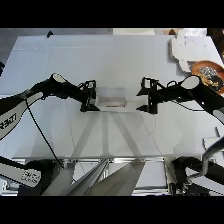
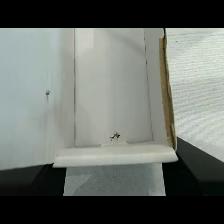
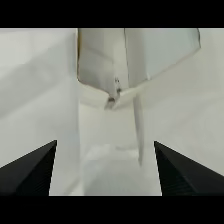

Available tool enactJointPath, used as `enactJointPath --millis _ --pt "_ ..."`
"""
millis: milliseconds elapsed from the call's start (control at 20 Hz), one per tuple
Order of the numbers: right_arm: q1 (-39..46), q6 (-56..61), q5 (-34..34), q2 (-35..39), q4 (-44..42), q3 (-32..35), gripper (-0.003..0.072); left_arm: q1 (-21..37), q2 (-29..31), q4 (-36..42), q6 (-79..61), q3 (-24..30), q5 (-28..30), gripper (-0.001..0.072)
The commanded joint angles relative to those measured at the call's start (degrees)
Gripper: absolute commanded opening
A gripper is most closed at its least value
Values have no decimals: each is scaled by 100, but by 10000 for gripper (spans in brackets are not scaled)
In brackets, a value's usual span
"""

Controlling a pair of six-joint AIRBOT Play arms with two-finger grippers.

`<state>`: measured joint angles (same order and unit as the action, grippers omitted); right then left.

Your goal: Fold the box and place the chain.

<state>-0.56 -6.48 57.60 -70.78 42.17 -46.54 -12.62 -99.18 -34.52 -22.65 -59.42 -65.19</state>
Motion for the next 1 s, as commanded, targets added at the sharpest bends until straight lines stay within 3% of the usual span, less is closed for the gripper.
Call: enactJointPath --millis 0,50,100,150,300,650,950 --pt "-378 822 42 190 -83 -7 581 2 -2 2 0 0 2 330" --pt "-514 988 50 205 -87 -7 388 2 -2 2 0 0 2 330" --pt "-656 1062 70 205 -116 -7 122 2 -2 2 -2 0 2 330" --pt "-780 1078 70 203 -199 -7 13 2 -2 0 -2 0 2 330" --pt "-1029 1095 -214 201 -883 -7 13 2 -2 2 0 0 2 330" --pt "-1056 1508 -2120 -400 -2767 -114 8 2 -2 2 -2 0 4 330" --pt "-1054 1508 -3244 -1056 -3362 -243 8 2 -2 2 -2 0 2 331"
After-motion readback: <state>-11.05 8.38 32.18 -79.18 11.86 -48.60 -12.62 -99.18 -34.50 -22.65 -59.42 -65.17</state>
